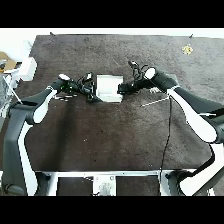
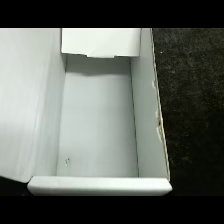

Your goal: Fold the box and place the chain.

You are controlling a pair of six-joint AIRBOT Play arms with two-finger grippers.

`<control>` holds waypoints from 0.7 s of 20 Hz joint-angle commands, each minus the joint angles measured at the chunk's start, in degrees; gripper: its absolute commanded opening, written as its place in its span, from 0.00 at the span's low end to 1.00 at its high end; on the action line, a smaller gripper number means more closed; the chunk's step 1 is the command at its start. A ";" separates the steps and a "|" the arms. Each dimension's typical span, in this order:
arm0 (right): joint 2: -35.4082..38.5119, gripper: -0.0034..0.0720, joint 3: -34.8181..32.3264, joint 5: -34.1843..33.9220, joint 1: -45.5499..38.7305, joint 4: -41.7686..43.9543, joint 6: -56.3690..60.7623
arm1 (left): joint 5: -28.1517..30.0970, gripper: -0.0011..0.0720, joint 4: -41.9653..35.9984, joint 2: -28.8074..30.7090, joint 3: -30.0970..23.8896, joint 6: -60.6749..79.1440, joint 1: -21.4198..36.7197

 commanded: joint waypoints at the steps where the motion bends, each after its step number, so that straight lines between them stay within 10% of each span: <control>1: -1.01 0.62 2.91 1.77 2.03 -10.23 8.09 | 0.02 0.50 0.00 -0.02 -0.02 0.00 0.00; 7: -8.63 0.62 18.12 17.62 7.67 -26.10 20.15 | 0.00 0.50 0.00 -0.02 -0.02 0.00 0.00; 14: -10.01 0.54 20.33 18.23 9.99 -31.50 31.76 | 0.00 0.50 0.00 -0.02 -0.04 0.00 0.00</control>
